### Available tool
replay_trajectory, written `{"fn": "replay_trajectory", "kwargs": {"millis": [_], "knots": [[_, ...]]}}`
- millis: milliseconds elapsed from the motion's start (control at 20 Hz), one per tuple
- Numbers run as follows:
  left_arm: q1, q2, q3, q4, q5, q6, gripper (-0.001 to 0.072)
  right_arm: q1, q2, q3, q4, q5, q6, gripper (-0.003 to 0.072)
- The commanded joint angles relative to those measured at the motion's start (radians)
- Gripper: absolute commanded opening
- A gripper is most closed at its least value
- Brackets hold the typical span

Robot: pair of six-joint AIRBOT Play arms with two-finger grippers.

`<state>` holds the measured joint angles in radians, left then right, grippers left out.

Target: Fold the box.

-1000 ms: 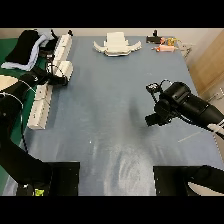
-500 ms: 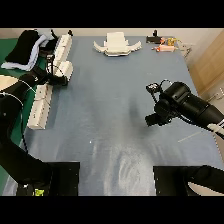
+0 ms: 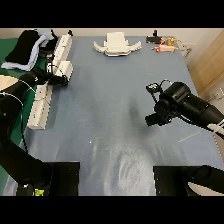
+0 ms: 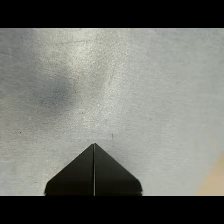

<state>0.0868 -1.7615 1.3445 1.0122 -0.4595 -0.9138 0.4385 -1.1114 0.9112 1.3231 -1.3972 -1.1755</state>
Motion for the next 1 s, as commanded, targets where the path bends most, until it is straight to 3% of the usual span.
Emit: {"fn": "replay_trajectory", "kwargs": {"millis": [0, 250, 300, 350, 400, 700, 950], "knots": [[0.0, -0.001, 0.0, -0.006, 0.005, 0.0, 0.0524, 0.0, -0.001, 0.001, 0.0, 0.0, 0.0, 0.0003], [0.0, -0.001, 0.0, -0.006, 0.004, 0.0, 0.0526, 0.0, -0.001, 0.001, 0.0, 0.0, 0.0, 0.0003], [0.001, -0.001, 0.0, -0.006, 0.005, 0.0, 0.0558, 0.0, -0.001, 0.001, 0.0, 0.0, 0.0, 0.0003], [0.002, -0.001, 0.0, -0.005, 0.005, 0.0, 0.068, 0.0, -0.001, 0.001, 0.0, 0.0, 0.0, 0.0003], [0.002, -0.001, 0.0, -0.006, 0.005, 0.0, 0.0701, 0.0, -0.001, 0.001, 0.0, 0.0, 0.0, 0.0003], [0.003, 0.024, 0.0, 0.018, -0.033, 0.0, 0.0701, 0.0, -0.001, 0.001, 0.0, 0.0, 0.0, 0.0003], [0.002, 0.122, 0.001, 0.091, -0.119, 0.0, 0.0701, 0.0, -0.001, 0.001, 0.0, 0.0, 0.0, 0.0003]]}}
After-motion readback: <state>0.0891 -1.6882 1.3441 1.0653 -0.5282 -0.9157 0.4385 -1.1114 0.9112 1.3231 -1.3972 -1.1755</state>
